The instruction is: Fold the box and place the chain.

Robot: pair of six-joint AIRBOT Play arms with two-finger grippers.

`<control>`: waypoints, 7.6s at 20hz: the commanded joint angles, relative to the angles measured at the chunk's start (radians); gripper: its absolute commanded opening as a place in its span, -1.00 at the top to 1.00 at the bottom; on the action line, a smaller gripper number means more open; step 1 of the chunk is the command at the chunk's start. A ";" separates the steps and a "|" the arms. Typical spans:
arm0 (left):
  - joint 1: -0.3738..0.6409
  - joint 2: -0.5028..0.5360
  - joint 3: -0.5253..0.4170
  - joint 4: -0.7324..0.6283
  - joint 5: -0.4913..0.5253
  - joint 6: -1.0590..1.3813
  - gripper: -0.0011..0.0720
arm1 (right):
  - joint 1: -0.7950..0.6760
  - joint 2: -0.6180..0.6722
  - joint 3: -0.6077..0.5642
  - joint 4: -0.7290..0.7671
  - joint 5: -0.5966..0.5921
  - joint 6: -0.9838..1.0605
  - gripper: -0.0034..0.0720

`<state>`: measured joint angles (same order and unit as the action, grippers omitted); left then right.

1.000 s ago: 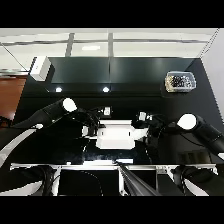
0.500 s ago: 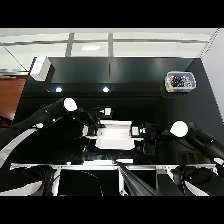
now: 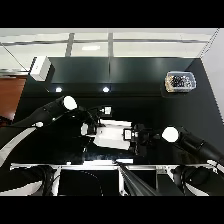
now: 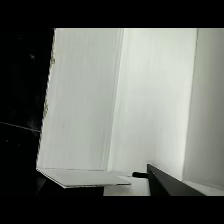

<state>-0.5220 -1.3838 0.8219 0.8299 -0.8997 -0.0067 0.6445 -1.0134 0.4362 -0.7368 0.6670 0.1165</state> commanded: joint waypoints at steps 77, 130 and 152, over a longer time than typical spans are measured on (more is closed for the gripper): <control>0.000 0.000 0.011 0.027 -0.018 -0.052 0.35 | -0.164 -0.206 0.063 0.185 0.029 -0.267 0.29; 0.094 0.494 -0.245 0.073 0.024 -0.883 0.90 | -0.164 -0.206 0.063 0.182 0.035 -0.267 0.29; -0.074 0.375 -0.373 0.040 0.292 -0.279 -0.12 | -0.164 -0.206 0.063 0.182 0.034 -0.267 0.29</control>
<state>-0.5957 -0.9977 0.4416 0.9104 -0.5877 -0.3264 0.4801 -1.2194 0.4992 -0.5545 0.7017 -0.1513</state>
